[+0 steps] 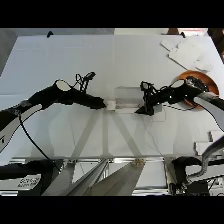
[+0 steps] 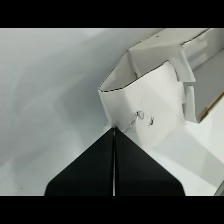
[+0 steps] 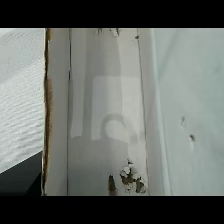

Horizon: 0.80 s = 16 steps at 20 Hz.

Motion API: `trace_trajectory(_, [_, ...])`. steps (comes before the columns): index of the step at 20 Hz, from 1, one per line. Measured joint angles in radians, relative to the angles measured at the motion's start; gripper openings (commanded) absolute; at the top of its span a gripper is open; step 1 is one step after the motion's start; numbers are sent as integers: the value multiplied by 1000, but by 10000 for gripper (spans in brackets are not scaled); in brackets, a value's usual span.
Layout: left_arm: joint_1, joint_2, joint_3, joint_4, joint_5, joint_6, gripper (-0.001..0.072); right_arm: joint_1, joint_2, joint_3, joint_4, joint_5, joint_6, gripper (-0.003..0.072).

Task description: Fold the box and place the chain.

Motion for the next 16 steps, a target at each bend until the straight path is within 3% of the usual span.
trace_trajectory(8, [52,7,-60,36,-31,25,3,0,0,0,2,-1,6,500])
trace_trajectory(16, [63,32,-125,-210,-32,191,4,0,0,0,2,-1,3,500])
